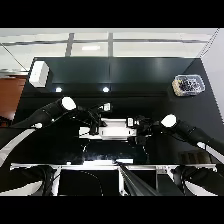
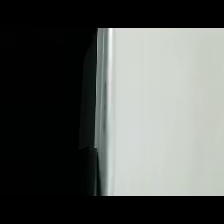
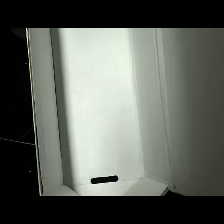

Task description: Fold the box and place the chain.

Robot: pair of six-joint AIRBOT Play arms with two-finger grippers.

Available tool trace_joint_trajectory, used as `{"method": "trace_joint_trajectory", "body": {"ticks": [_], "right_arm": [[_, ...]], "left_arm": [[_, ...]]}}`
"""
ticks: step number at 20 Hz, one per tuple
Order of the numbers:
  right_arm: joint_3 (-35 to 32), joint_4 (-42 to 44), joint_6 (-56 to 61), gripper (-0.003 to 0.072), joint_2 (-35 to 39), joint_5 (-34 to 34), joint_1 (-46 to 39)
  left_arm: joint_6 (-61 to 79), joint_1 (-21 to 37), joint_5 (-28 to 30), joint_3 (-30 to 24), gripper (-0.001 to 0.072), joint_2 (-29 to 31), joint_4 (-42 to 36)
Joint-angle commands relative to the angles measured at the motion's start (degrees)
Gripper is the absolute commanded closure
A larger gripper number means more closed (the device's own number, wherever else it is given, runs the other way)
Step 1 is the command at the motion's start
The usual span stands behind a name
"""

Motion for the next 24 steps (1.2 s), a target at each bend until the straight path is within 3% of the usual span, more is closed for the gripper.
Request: {"method": "trace_joint_trajectory", "body": {"ticks": [1,2,3,6,8,9,10,14,16,17,19,20,24], "right_arm": [[-0.04,-0.22,0.0,0.0204,-0.02,-0.02,0.07],[-0.04,-0.22,0.0,0.0204,0.0,-0.02,0.07],[-0.04,-0.22,0.0,0.0204,-0.02,-0.02,0.07],[-0.02,-0.2,0.0,0.0204,-0.02,-0.04,0.07],[-0.02,-0.2,0.0,0.0203,-0.02,-0.07,0.07],[-0.04,-0.22,0.0,0.0203,0.0,-0.04,0.07],[-0.02,-0.2,0.0,0.0203,0.0,-0.04,0.07],[-0.04,-0.22,0.0,0.0204,-0.02,-0.07,0.07],[-0.04,-0.2,0.0,0.0204,0.0,-0.07,0.07],[-0.02,-0.22,0.0,0.0203,-0.02,-0.04,0.07],[-0.02,-0.22,0.0,0.0203,-0.02,-0.04,0.07],[-0.02,-0.22,0.02,0.0203,0.0,-0.04,0.07],[-0.02,-0.2,0.02,0.0203,-0.02,-0.04,0.07]], "left_arm": [[-5.22,0.42,-0.55,0.66,0.0356,0.13,0.85],[-7.23,0.92,-2.23,1.49,0.0206,0.17,1.92],[-10.95,1.55,-5.14,2.78,0.0137,0.33,3.85],[-28.87,3.3,-14.88,7.19,0.0155,1.33,13.75],[-36.54,3.91,-18.64,7.91,0.0342,3.74,20.81],[-38.58,3.93,-19.69,7.91,0.0483,5.14,23.34],[-40.02,4.07,-21.05,7.91,0.0689,6.69,25.31],[-52.09,4.39,-24.26,7.82,0.0687,10.86,25.53],[-54.01,4.39,-27.56,7.04,0.0687,10.93,20.37],[-54.29,4.39,-28.13,5.6,0.0687,10.91,13.68],[-48.7,4.39,-25.79,1.18,0.0688,10.93,-1.62],[-44.94,4.42,-21.92,-1.4,0.0688,10.97,-8.24],[-34.03,4.42,6.23,-9.22,0.0687,11.04,-26.32]]}}
